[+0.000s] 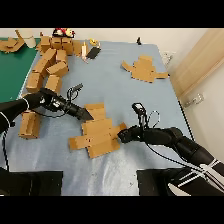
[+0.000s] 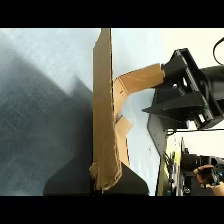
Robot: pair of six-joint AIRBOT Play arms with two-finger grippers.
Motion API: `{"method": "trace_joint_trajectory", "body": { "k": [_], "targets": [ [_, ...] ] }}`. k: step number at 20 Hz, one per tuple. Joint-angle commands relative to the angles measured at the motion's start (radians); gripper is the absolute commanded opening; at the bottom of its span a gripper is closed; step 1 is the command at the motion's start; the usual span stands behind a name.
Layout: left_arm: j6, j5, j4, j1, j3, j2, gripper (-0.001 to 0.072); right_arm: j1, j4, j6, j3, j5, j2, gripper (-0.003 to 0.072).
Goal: Fold the box.
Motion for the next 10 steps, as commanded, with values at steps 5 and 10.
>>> {"method": "trace_joint_trajectory", "body": {
  "k": [5, 10],
  "targets": [
    [0.196, 0.025, -0.041, -0.127, 0.005, 0.099, 0.001, -0.151, -0.211, 0.237, 0.153, -0.121, 0.024, 0.0424],
    [0.356, 0.174, -0.106, -0.217, -0.023, 0.162, 0.001, -0.21, -0.215, 0.28, 0.2, -0.165, 0.092, 0.0252]
  ]
}}
